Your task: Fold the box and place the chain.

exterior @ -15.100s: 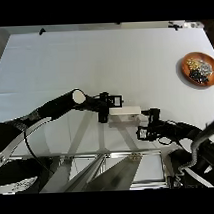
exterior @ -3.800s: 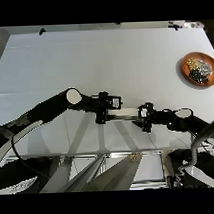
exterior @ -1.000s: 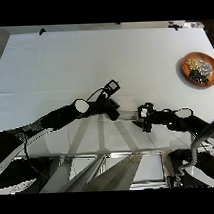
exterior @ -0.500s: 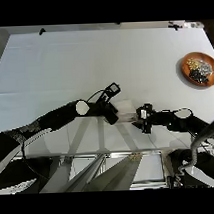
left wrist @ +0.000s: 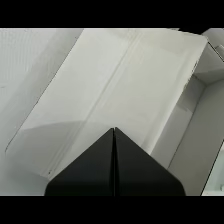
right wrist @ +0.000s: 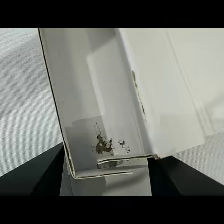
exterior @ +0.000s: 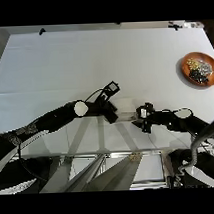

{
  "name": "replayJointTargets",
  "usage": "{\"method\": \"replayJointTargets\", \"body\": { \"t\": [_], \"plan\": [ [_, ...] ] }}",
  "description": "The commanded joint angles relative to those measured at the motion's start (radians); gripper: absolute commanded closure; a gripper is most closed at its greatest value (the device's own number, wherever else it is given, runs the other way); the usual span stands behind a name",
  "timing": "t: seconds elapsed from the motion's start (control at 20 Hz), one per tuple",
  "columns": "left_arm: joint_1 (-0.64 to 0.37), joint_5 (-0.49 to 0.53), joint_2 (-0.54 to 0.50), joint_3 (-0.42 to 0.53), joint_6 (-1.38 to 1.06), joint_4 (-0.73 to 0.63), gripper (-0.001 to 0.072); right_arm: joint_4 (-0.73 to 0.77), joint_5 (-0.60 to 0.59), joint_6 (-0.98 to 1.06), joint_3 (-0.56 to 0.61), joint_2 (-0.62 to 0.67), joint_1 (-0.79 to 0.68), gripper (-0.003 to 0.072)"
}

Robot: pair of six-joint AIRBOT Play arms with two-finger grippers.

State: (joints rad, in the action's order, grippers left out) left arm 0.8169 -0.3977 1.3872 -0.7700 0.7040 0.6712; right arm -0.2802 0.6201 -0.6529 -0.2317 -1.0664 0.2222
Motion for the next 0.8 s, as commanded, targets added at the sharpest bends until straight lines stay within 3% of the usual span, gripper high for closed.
{"method": "replayJointTargets", "body": {
  "t": [0.0, 0.05, 0.1, 0.2, 0.35, 0.55, 0.75],
  "plan": [
    [-0.001, 0.085, -0.002, -0.001, -0.047, -0.001, 0.0607, -0.004, 0.008, -0.002, 0.0, 0.0, 0.0, 0.0284],
    [-0.001, 0.095, -0.002, -0.001, -0.052, -0.001, 0.054, -0.004, 0.008, -0.002, 0.0, 0.0, 0.0, 0.0284],
    [-0.001, 0.098, -0.002, -0.001, -0.052, -0.001, 0.0528, -0.004, 0.008, -0.003, 0.0, 0.0, 0.0, 0.0284],
    [-0.001, 0.11, -0.002, -0.001, -0.053, -0.001, 0.0408, -0.004, 0.008, -0.002, 0.0, 0.0, 0.0, 0.0284],
    [-0.001, 0.144, -0.018, -0.002, -0.084, 0.0, 0.0297, -0.004, 0.008, -0.002, 0.0, 0.0, 0.0, 0.0284],
    [-0.008, 0.154, -0.113, -0.001, -0.242, 0.001, 0.0289, -0.004, 0.008, -0.002, 0.0, 0.0, 0.0, 0.0284],
    [-0.075, -0.012, -0.262, -0.001, -0.288, 0.132, 0.0289, -0.004, 0.008, -0.002, 0.0, 0.0, 0.0, 0.0284]
  ]
}}
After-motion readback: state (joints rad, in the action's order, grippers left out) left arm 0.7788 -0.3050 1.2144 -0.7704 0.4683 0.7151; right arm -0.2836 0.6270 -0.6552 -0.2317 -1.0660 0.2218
